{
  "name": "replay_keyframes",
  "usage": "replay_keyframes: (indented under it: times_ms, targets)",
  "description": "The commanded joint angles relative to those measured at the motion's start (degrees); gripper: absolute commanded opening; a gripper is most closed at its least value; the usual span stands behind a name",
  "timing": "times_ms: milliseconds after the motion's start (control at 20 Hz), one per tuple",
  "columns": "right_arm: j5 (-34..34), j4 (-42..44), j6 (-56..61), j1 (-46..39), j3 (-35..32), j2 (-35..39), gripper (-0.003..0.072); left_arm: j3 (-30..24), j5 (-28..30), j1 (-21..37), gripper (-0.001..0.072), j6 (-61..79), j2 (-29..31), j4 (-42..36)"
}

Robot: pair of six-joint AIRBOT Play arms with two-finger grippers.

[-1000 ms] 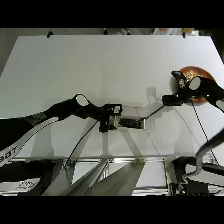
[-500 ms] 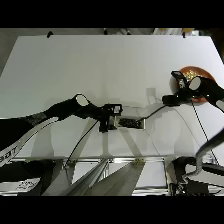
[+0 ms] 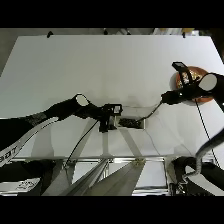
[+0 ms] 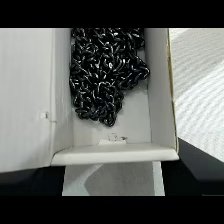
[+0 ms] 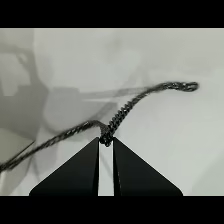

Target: Fold the box and place the chain.

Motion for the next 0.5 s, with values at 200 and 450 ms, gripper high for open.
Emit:
replay_keyframes:
  times_ms: [200, 450]
  targets:
    - [10.34, 3.10, 0.09, 7.06, 0.02, 14.47, 0.0014, 0.00, 0.00, 0.00, 0.0256, 0.00, 0.00, 0.00]
    - [13.11, 10.56, 0.07, 10.75, 0.02, 18.69, 0.0014, 0.00, 0.02, 0.00, 0.0256, 0.00, 0.00, 0.00]
